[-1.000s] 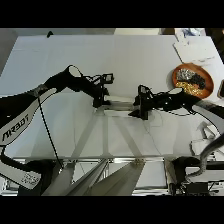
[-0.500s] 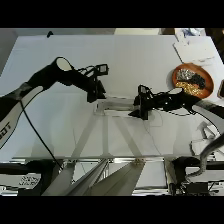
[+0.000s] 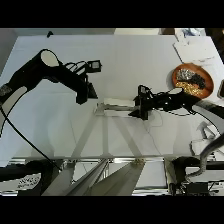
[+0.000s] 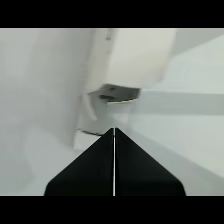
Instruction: Fold the box and place the chain.
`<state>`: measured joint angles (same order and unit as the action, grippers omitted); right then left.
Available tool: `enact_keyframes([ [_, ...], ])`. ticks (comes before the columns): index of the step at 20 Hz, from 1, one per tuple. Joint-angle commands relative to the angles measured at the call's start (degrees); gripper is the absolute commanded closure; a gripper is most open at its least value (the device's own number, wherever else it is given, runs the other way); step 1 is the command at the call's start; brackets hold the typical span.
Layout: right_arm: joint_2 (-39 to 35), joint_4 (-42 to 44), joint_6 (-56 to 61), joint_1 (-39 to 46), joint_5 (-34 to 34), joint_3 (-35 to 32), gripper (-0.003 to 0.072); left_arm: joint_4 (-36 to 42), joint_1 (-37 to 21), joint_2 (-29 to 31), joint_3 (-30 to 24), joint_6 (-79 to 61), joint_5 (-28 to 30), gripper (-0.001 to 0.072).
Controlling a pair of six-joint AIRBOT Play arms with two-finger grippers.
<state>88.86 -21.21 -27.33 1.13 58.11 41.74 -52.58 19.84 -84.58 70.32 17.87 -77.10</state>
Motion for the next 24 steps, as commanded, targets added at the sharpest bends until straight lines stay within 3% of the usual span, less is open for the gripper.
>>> enact_keyframes([
  [1,0.0,0.0,0.0,0.0,0.0,0.1,0.0225,-1.9,3.5,0.3,-1.5,3.2,-3.6,0.07],
  [4,0.0,0.0,0.0,0.0,0.0,0.1,0.0225,2.1,5.5,0.3,-3.2,2.9,-2.4,0.07],
  [9,0.0,0.0,0.0,0.0,0.0,0.1,0.0225,9.4,5.6,-2.5,-4.0,2.8,12.0,0.0701],
  [19,0.0,0.0,0.0,0.0,0.0,0.1,0.0225,9.7,5.5,-5.1,-4.1,3.1,32.2,0.0701],
  [24,0.0,0.0,0.0,0.0,0.0,0.1,0.0225,9.7,5.5,-10.1,-4.1,3.2,31.9,0.0701],
])
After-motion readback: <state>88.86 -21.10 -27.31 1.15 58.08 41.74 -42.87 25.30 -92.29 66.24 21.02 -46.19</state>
